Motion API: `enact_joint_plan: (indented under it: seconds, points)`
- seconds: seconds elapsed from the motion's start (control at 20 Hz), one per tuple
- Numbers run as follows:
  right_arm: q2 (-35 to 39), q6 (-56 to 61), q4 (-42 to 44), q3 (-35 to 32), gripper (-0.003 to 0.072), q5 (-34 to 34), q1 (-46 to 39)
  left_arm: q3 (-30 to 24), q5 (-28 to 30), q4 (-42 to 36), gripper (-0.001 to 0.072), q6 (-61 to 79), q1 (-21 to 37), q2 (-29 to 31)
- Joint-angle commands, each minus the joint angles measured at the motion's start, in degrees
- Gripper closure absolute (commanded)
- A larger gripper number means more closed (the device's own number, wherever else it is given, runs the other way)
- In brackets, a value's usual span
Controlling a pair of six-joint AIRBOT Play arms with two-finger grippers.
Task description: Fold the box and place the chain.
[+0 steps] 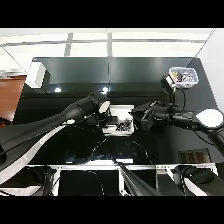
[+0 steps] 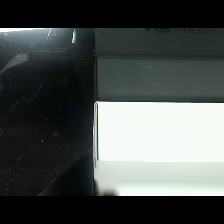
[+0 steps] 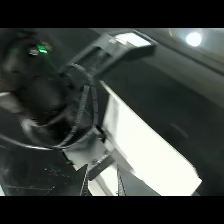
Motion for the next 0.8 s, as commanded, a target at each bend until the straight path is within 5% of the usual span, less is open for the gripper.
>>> enact_joint_plan:
  seconds: [0.0, 0.05, 0.1, 0.15, 0.2, 0.5, 0.6, 0.75]
  points:
    - [-1.05, 4.87, -3.1, 0.42, 0.0512, 0.22, -0.39, 0.02, 0.0, 0.02, 0.0679, 0.0, -0.02, 0.0]
    - [-1.05, 4.83, -3.15, 0.87, 0.0605, 2.14, -0.9, 0.02, -0.02, 0.02, 0.068, 0.0, -0.02, 0.0]
    - [-1.05, 4.85, -3.69, 1.36, 0.0592, 3.21, -1.03, 0.02, -0.09, 0.02, 0.0679, 0.0, -0.02, 0.0]
    - [-1.05, 5.01, -5.16, 1.84, 0.0394, 3.37, -1.11, 0.02, -0.09, 0.02, 0.068, 0.0, -0.02, 0.0]
    - [-1.03, 5.22, -7.02, 1.97, 0.0358, 2.89, -1.29, 0.02, -0.09, 0.02, 0.068, 0.0, -0.02, 0.0]
    - [-1.46, 5.09, -33.05, -1.81, 0.0356, -0.79, -3.37, 0.02, -0.09, 0.02, 0.0679, 0.0, -0.02, 0.0]
    - [-2.51, 3.98, -33.03, -6.49, 0.0001, -4.46, -3.1, 0.02, -0.07, 0.02, 0.0679, 0.0, -0.02, 0.0]
    - [-5.07, -7.34, -32.09, -12.07, 0.0002, -8.92, -0.2, 0.02, -0.09, 0.02, 0.0679, 0.0, -0.02, 0.0]
